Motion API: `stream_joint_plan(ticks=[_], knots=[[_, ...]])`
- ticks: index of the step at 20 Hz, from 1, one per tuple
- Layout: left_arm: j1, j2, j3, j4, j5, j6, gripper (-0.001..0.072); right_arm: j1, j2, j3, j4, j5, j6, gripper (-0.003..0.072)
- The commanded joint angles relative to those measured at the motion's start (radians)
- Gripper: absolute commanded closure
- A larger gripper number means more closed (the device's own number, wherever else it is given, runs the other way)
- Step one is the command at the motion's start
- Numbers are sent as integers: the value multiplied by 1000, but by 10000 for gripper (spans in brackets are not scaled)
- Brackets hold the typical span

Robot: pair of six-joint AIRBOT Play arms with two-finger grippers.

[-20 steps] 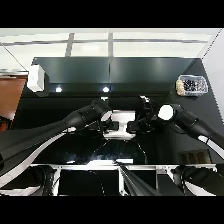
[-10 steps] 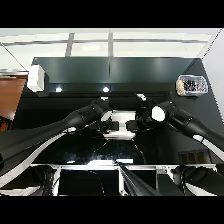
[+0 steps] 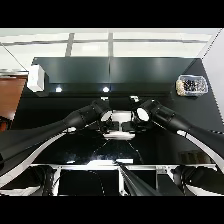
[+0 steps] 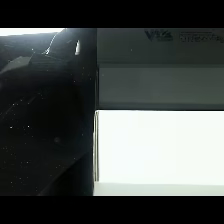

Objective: Fold the box and place the chain.

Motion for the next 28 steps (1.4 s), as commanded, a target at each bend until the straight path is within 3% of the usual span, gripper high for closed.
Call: stream_joint_plan(ticks=[1,10,11,12,13,20,21,22,23,26,27,28], knots=[[1,-1,1,0,-1,0,681,12,-17,8,-16,17,54,453],[1,-1,1,0,-1,0,681,12,-45,8,-14,13,119,453],[1,-1,1,0,-2,0,681,12,-52,8,0,11,119,482],[1,-1,1,0,-2,0,681,12,-53,8,1,5,119,643],[1,-1,1,0,-2,0,681,12,-53,9,5,-1,119,677],[1,-1,1,0,-1,0,681,12,-52,25,8,8,107,672],[1,-1,1,0,-1,0,681,12,-52,25,7,11,107,633],[1,-1,1,0,-1,0,681,12,-52,25,8,12,107,526],[1,-1,1,0,-1,0,681,12,-52,25,7,16,107,486],[1,-1,1,0,-2,0,681,12,-50,25,7,15,107,500],[0,-1,1,0,-2,0,681,12,-50,25,6,15,107,596],[0,-1,1,0,-2,0,681,12,-50,25,6,15,107,634]])
